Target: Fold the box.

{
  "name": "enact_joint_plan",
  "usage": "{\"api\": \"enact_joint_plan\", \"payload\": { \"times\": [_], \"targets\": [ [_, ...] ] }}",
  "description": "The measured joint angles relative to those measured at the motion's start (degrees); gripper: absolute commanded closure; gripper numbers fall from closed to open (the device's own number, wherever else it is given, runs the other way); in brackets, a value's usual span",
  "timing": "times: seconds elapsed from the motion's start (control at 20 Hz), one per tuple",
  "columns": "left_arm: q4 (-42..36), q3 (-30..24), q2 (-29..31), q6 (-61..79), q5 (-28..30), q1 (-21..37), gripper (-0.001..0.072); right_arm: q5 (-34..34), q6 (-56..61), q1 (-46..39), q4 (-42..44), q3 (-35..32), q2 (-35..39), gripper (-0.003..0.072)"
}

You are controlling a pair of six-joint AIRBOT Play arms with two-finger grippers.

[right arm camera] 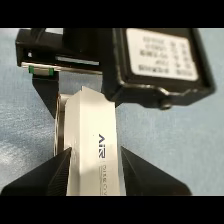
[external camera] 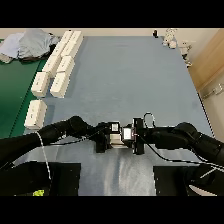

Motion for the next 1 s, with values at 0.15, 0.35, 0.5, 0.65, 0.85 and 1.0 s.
{"api": "enact_joint_plan", "payload": {
  "times": [0.15,0.35,0.5,0.65,0.85,1.0],
  "targets": [
    [0.0,0.0,0.0,0.0,0.0,0.0,0.029,0.1,-0.5,0.3,0.7,0.0,-0.8,0.0244],
    [0.1,0.0,0.0,0.0,0.0,0.0,0.029,0.3,-0.7,1.3,1.2,0.0,-1.3,0.0244],
    [0.1,0.0,0.0,0.2,-0.1,0.0,0.029,0.3,-0.8,1.6,1.7,0.0,-0.7,0.0242],
    [0.1,0.0,0.0,0.1,-0.1,0.0,0.029,0.0,-0.4,1.8,2.3,0.0,1.4,0.0242],
    [0.1,0.0,0.0,0.0,0.0,0.0,0.029,-0.2,4.7,1.9,3.4,0.0,4.6,0.0428],
    [0.0,0.0,0.0,0.0,0.0,0.0,0.029,0.0,11.4,1.9,4.6,-0.5,5.7,0.067]
  ]
}}
